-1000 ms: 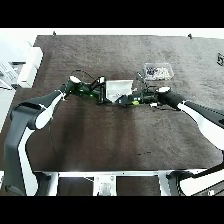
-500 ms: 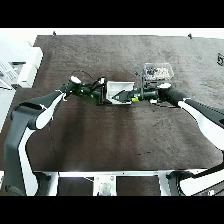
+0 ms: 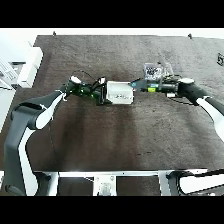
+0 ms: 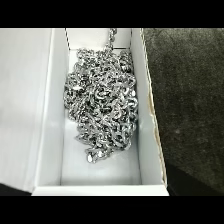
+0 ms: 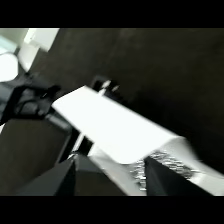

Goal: Fold the box and place the chain.

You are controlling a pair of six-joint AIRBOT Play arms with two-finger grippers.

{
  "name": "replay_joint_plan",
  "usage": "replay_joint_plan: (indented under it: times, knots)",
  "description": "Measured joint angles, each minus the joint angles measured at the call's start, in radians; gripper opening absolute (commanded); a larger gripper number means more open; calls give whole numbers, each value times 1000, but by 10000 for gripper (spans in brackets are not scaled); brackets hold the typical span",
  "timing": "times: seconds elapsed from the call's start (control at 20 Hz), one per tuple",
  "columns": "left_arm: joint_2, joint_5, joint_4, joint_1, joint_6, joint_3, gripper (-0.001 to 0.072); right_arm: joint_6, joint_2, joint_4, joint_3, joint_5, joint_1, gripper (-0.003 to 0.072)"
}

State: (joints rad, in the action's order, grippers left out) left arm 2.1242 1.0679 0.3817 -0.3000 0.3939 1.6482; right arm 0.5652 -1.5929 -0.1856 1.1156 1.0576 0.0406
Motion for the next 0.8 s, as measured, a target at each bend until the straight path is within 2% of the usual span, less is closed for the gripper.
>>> replay_joint_plan:
  times: [0.1,0.15,0.2,0.35,0.55,0.8]
  knots:
    - [0,-2,-1,0,0,0,479,8,1,0,-9,-63,45,385]
    - [0,-2,-1,0,0,0,479,10,-2,0,-11,-100,55,471]
    - [0,-2,-1,0,0,0,479,12,-5,-1,-14,-135,60,510]
    - [0,-2,-1,0,0,0,479,19,-23,-35,-10,-247,50,505]
    - [0,-2,-1,0,-1,0,479,61,-51,-132,22,-335,-3,497]
    - [0,-2,-1,0,-1,0,479,248,-84,-396,98,-387,-81,498]
